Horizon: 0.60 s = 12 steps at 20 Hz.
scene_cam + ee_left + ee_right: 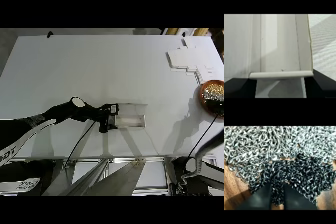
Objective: Fold the box and place the chain.
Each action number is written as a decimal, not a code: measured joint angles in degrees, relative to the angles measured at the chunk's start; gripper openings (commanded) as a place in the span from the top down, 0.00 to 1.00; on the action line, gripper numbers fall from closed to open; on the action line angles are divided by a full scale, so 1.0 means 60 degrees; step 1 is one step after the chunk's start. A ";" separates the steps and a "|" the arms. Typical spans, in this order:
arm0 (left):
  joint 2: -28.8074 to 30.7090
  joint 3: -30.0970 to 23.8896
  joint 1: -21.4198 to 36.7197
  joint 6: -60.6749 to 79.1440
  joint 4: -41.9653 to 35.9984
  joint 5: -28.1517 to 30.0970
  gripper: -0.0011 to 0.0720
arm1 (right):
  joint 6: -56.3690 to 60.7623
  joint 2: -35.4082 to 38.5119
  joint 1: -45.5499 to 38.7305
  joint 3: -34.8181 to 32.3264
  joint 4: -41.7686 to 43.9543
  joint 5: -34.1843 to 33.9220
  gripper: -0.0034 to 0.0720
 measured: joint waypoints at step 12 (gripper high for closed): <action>0.0000 0.0000 0.0000 0.0000 0.0000 0.0000 0.87 | 0.0025 0.2073 0.0000 -0.0007 0.0175 0.1107 0.93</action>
